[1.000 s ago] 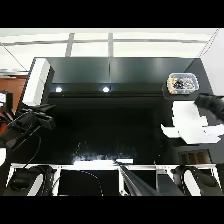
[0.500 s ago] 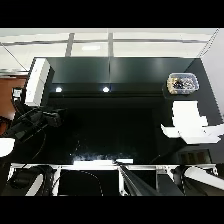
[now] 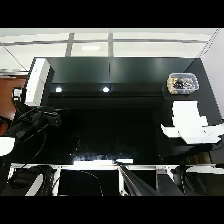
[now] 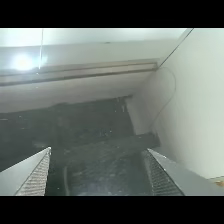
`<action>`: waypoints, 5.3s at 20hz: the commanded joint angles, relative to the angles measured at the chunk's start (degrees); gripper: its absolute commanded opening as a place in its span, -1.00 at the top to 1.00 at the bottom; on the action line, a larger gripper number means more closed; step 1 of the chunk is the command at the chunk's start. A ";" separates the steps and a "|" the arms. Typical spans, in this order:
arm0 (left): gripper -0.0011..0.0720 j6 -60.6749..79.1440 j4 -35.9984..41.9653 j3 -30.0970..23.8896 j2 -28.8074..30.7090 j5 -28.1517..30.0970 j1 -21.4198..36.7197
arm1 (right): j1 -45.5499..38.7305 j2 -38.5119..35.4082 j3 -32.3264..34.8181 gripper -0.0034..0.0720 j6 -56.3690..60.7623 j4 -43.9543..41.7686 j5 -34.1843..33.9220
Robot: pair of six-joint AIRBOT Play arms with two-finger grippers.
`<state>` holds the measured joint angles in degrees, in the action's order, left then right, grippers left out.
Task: Fold the box and place the chain.
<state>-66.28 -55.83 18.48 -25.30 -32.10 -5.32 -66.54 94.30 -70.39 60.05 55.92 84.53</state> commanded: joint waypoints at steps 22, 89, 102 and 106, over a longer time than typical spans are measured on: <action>-0.99 0.00 7.43 0.04 0.09 -0.15 -0.04 | 14.23 -5.05 8.33 0.89 -12.61 -19.43 9.66; 0.90 68.13 20.94 20.35 -43.91 -11.43 -25.94 | 61.09 -55.43 40.26 -0.95 -24.90 -10.91 -35.67; 0.90 69.48 21.07 20.74 -54.12 -11.78 -26.47 | 83.19 -54.66 53.35 -0.95 -48.17 -10.54 -34.95; 0.90 69.48 21.07 20.74 -54.10 -11.78 -26.47 | 88.46 -53.75 54.23 -0.95 -48.63 -7.26 -35.34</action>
<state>3.11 -34.50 39.18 -79.29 -43.94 -31.77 18.15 40.05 -17.15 13.26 46.92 49.74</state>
